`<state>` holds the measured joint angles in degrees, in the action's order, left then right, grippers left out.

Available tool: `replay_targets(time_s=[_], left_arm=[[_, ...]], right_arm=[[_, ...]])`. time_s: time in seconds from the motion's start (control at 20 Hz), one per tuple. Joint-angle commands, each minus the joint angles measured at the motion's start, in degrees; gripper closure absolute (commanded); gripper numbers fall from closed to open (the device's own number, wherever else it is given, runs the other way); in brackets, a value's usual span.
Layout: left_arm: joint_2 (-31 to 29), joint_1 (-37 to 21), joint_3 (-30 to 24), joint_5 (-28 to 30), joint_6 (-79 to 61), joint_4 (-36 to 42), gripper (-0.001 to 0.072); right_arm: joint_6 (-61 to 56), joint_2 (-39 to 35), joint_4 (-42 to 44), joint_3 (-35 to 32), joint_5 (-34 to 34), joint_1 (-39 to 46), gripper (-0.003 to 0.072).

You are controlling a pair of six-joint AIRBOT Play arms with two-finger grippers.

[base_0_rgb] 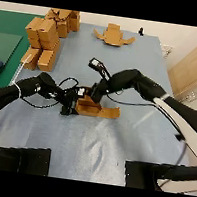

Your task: Fold the box.

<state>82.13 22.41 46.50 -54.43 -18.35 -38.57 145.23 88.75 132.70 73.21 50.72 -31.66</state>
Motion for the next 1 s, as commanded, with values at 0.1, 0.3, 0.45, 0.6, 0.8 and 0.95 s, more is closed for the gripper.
replay_targets(time_s=[0.1,0.3,0.45,0.6,0.8,0.95], left_arm=[[-0.02,0.0,0.0,-0.11,-0.02,-0.42,0.0566],[-0.02,0.0,0.0,-0.02,-0.02,-0.42,0.0566],[-0.02,0.0,0.0,-0.02,-0.02,-0.39,0.0566],[-0.02,0.0,0.0,-0.04,-0.02,-0.39,0.0566],[-0.02,-0.02,0.0,-0.13,0.0,-0.42,0.0567],[-0.02,0.0,0.0,-0.15,0.39,-0.42,0.0566]], right_arm=[[-7.52,14.88,-1.81,13.62,16.31,2.6,0.0682],[-7.89,20.74,-1.77,17.55,25.29,2.8,0.0682],[-7.85,21.94,-1.97,19.02,25.64,2.78,0.0681],[-7.87,21.68,-4.66,22.25,24.85,2.82,0.0681],[-10.75,14.58,-14.23,23.19,25.86,3.87,0.0684],[-8.61,1.18,-12.63,12.81,24.3,6.84,0.0684]])
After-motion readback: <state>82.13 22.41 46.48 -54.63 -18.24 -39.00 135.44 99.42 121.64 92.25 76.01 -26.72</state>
